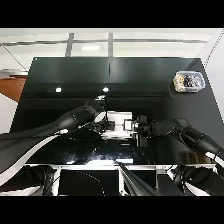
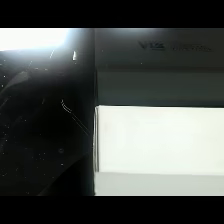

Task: Fold the box and place the chain.

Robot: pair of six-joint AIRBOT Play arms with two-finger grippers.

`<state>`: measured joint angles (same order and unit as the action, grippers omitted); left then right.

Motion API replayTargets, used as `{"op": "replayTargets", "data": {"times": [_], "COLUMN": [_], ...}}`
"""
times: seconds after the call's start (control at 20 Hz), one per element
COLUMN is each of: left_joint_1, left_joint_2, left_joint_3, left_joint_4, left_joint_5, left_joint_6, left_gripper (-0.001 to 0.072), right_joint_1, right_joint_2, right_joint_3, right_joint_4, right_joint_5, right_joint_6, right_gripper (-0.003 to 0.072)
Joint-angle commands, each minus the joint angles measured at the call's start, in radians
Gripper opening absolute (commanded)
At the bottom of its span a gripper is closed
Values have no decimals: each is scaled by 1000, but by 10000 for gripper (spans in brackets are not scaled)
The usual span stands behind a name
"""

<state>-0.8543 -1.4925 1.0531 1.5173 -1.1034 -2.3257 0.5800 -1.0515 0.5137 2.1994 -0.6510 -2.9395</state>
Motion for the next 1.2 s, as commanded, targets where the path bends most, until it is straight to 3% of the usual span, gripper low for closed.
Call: {"op": "replayTargets", "data": {"times": [0.0, 0.35, 0.6, 1.05, 1.15], "left_joint_1": [1, 0, 0, 0, 0], "left_joint_2": [0, 0, 0, 0, 0], "left_joint_3": [0, 0, 0, 0, 0], "left_joint_4": [-9, -12, -12, -12, -12], "left_joint_5": [3, 3, 3, 3, 3], "left_joint_6": [-1, -1, -1, -1, -1], "left_gripper": [27, 27, 27, 27, 27], "right_joint_1": [8, 9, 37, 47, 47], "right_joint_2": [-1, -1, -8, -13, -13], "right_joint_3": [1, 1, 1, 1, 1], "right_joint_4": [9, 64, 78, 69, 70], "right_joint_5": [9, 33, 142, 132, 132], "right_joint_6": [4, 4, 53, 82, 82], "right_gripper": [241, 240, 239, 243, 482]}}
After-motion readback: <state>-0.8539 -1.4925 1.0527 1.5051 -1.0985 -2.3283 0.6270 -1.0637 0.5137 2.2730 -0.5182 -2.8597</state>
